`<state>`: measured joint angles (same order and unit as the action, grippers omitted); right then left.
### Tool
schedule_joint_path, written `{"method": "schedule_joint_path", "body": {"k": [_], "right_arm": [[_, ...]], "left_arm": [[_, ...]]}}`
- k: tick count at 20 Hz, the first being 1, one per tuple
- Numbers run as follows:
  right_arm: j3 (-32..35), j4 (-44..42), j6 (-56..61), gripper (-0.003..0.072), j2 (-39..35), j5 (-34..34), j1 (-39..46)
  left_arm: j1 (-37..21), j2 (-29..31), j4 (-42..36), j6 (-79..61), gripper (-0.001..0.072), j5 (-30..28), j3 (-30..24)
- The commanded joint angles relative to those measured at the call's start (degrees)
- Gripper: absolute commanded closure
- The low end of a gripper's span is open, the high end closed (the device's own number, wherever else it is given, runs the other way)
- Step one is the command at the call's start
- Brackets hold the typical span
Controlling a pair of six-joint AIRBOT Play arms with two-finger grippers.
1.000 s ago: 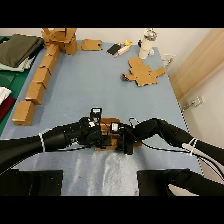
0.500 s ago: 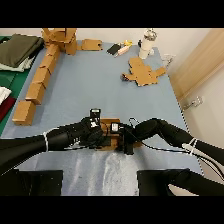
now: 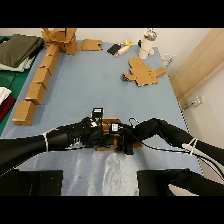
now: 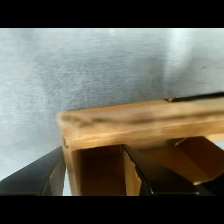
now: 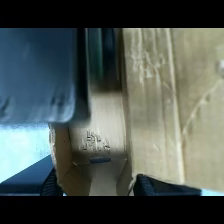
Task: Fold the box.
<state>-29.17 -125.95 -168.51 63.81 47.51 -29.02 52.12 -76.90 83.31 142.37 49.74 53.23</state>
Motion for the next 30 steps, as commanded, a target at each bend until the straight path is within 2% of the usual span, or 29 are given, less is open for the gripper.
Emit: {"method": "schedule_joint_path", "body": {"k": [1, 4, 15, 16, 17, 18, 22, 28, 29, 30], "right_arm": [[0.0, 0.0, 0.0, 0.02, 0.0, 0.0, 0.0], [0.0, 0.0, 0.0, 0.02, 0.0, 0.0, 0.0], [0.0, 0.0, 0.0, 0.0199, 0.0, 0.0, 0.0], [0.0, 0.0, 0.0, 0.02, 0.0, 0.0, 0.0], [0.0, 0.0, 0.0, 0.0199, 0.0, 0.0, 0.0], [0.0, 0.0, 0.0, 0.0199, 0.0, 0.0, 0.0], [0.0, 0.0, 0.0, 0.0199, 0.0, 0.0, 0.0], [0.0, 0.0, 0.0, 0.02, 0.0, 0.0, 0.0], [0.0, 0.0, 0.0, 0.0199, 0.0, 0.0, 0.0], [0.0, 0.0, 0.0, 0.0199, 0.0, 0.0, 0.0]], "left_arm": [[-0.1, 1.0, 0.5, 0.0, 0.0185, 1.3, 0.7], [-0.5, 3.1, 0.5, -0.3, 0.0185, 2.1, 1.0], [-5.5, 10.3, -0.2, -2.1, 0.0195, 11.6, 1.0], [-5.9, 10.6, -0.8, -3.4, 0.0289, 12.5, 1.0], [-6.2, 11.0, -1.6, -5.3, 0.0438, 13.6, 1.0], [-6.6, 11.3, -2.2, -8.1, 0.0708, 15.0, 1.0], [-6.6, 13.4, -4.6, -25.7, 0.0701, 14.1, 1.0], [-7.6, 15.4, -7.8, -50.4, 0.0701, 7.0, -1.8], [-9.0, 15.5, -12.2, -58.4, 0.0701, 5.6, -3.0], [-12.1, 15.7, -20.5, -71.9, 0.0701, 4.0, -5.0]]}}
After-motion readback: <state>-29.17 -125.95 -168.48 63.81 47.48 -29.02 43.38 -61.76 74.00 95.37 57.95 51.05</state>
